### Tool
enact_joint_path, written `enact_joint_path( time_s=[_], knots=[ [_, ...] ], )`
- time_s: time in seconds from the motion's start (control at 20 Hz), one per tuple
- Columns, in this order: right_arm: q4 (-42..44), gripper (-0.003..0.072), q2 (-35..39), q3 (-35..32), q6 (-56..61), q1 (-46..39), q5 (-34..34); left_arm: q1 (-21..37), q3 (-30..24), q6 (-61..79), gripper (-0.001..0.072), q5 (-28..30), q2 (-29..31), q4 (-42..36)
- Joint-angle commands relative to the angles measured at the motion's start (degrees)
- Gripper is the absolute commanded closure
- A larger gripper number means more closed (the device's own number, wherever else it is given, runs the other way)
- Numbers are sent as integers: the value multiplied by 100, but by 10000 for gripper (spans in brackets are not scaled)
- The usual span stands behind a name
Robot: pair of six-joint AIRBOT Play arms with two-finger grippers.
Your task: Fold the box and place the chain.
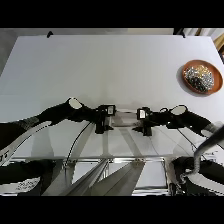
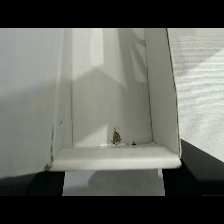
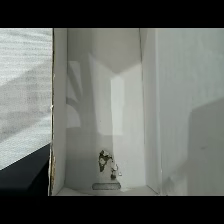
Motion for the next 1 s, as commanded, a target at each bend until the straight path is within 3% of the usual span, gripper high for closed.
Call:
enact_joint_path(
  time_s=[0.0, 0.95],
  knots=[
    [2, 288, 2, -2, 2, -4, 0, -2, -4, 0, 456, 0, -2, 22],
    [0, 291, 2, -2, 0, -4, -146, -2, -4, 0, 456, -2, -2, 22]
  ],
)
